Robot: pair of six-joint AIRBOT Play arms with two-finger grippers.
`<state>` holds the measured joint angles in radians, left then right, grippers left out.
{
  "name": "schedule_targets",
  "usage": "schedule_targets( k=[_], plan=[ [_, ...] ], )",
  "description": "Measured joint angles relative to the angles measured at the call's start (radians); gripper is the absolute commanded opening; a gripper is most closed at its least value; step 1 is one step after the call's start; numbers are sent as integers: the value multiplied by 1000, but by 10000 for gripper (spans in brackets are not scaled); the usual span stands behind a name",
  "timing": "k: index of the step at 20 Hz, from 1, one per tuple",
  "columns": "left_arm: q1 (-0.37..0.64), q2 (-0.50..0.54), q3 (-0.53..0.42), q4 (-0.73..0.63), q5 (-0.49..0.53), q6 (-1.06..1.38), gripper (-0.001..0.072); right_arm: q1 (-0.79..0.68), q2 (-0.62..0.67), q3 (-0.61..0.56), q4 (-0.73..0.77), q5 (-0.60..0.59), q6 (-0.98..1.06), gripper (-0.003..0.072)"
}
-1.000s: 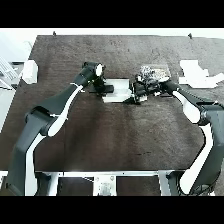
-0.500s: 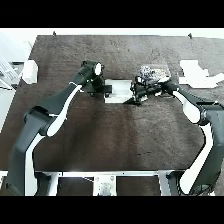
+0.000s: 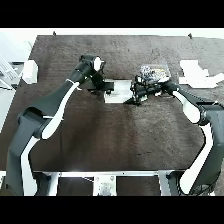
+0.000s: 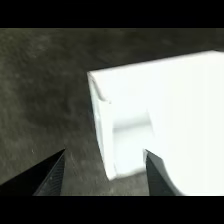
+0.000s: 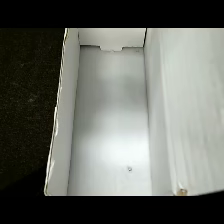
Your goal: Fold the box and place the chain.
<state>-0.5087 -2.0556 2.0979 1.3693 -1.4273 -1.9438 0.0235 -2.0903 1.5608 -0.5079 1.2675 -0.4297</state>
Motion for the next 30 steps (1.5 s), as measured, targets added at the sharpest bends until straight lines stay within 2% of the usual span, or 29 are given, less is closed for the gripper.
schedule_targets(
  k=[6,8,11,13,14,18,21,25,30],
  plan=[
    [21,115,-2,-13,-72,183,571,0,0,0,1,0,0,497],
    [51,147,-5,-21,-66,349,570,0,0,0,1,0,0,497],
    [126,172,-49,-113,-22,680,571,0,0,0,1,0,1,497],
    [174,174,-108,-169,-3,852,720,0,0,0,2,0,1,497],
    [191,178,-143,-203,26,953,720,0,0,0,2,0,1,497],
    [265,158,-306,-425,178,1489,720,0,0,0,2,0,1,497],
    [297,112,-373,-614,243,1804,720,0,0,0,2,0,1,498],
    [313,62,-401,-724,285,2030,720,0,0,0,2,0,1,498],
    [316,33,-412,-767,290,2181,720,0,0,0,2,0,1,498]
  ],
)
